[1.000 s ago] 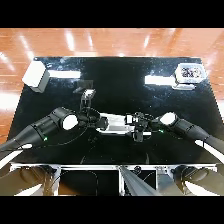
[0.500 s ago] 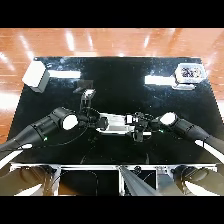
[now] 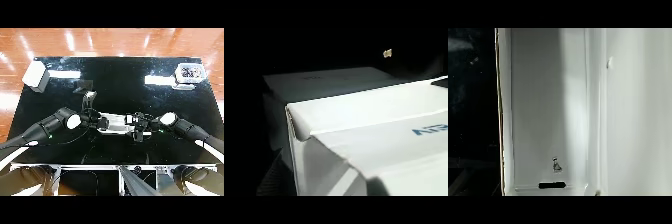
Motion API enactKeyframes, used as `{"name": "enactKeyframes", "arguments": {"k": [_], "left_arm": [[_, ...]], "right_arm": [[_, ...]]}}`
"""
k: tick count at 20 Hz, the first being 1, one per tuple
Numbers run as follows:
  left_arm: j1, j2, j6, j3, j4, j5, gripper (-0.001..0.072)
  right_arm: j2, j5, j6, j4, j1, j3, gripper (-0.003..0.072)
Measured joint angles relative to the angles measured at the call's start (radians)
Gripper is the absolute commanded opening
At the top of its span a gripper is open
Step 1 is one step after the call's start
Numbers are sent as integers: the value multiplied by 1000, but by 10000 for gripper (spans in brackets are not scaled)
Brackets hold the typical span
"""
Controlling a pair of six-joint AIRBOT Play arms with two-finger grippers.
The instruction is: Fold the box and place the chain.
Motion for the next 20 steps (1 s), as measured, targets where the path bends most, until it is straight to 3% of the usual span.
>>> {"name": "enactKeyframes", "arguments": {"k": [4,10,17,20], "left_arm": [[-6,-18,-21,34,24,-2,536],[-80,-85,-182,131,230,-122,535],[-129,-127,-338,177,402,-211,535],[-134,-140,-383,196,431,-229,493]], "right_arm": [[0,0,0,0,0,0,457],[0,0,0,0,0,0,457],[0,0,0,0,0,0,458],[0,0,0,0,0,0,457]]}}
